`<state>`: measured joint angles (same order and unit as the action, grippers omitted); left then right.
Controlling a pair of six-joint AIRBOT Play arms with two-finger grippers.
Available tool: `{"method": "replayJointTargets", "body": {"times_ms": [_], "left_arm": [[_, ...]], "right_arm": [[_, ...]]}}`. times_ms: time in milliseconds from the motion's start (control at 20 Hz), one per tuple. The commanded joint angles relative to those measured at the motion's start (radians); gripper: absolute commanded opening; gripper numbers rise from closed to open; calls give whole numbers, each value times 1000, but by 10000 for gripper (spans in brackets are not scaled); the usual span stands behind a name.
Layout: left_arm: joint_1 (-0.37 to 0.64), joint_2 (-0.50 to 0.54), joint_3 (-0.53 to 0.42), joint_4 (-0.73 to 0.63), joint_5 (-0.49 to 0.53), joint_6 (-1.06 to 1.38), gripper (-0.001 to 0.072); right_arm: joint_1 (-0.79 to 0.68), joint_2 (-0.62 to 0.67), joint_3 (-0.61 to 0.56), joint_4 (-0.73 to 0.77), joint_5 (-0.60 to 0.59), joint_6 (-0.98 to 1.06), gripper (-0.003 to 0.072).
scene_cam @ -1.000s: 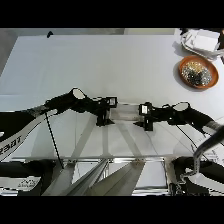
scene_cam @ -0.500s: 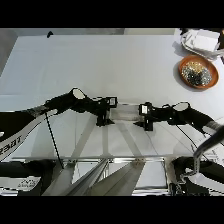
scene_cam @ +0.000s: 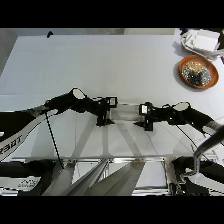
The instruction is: Fold the box and place the chain.
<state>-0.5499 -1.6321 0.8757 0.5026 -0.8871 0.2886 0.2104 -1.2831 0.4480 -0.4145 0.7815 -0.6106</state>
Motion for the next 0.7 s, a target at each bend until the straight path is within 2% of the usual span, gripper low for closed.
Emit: {"method": "replayJointTargets", "body": {"times_ms": [0, 100, 350, 650], "left_arm": [[0, 0, -1, 0, 0, 0, 338], [0, 0, -1, 0, 0, 0, 338], [0, 0, -1, 0, 0, 0, 338], [0, 0, -1, 0, 0, 0, 338]], "right_arm": [[0, 1, 1, 2, 35, 11, 423], [0, 13, 1, 7, 45, 28, 718], [-3, 119, 1, -105, 32, 185, 714], [-3, 257, 1, -427, 75, 586, 699]]}}
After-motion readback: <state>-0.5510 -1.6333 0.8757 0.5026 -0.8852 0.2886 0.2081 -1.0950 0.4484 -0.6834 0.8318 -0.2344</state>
